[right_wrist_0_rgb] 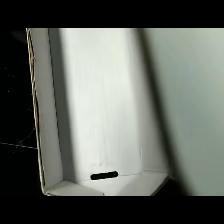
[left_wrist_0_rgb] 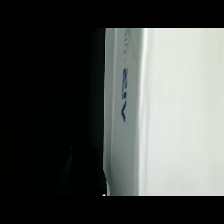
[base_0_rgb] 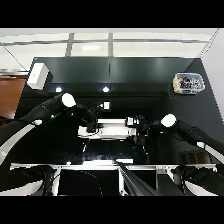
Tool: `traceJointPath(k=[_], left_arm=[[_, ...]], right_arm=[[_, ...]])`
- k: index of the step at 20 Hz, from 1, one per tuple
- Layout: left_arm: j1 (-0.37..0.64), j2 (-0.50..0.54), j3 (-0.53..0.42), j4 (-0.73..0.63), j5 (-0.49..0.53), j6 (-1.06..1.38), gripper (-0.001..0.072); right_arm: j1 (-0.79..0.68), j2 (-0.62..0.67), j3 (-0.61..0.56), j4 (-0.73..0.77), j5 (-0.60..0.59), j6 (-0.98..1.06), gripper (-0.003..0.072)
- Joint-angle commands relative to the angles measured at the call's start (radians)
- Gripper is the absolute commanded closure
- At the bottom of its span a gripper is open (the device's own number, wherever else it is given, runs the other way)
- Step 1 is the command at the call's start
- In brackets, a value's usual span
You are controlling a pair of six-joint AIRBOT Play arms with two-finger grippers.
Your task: Fold the box and place the chain.
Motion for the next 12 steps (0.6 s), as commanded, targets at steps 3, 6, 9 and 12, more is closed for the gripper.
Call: traceJointPath(k=[3, 6, 9, 12], left_arm=[[0.002, 0.140, 0.008, 0.121, -0.031, -0.210, 0.0281], [0.002, 0.247, 0.008, 0.346, -0.114, -0.589, 0.0305], [0.002, 0.319, -0.003, 0.449, -0.236, -0.953, 0.0611], [-0.004, 0.334, -0.022, 0.348, -0.391, -1.014, 0.0682]], right_arm=[[0.001, 0.000, 0.000, 0.000, 0.000, 0.000, 0.0196], [0.001, 0.000, 0.000, 0.000, 0.001, 0.000, 0.0196], [0.001, 0.000, 0.000, 0.000, 0.001, 0.000, 0.0353], [0.001, 0.000, 0.000, 0.000, 0.001, 0.000, 0.0460]])
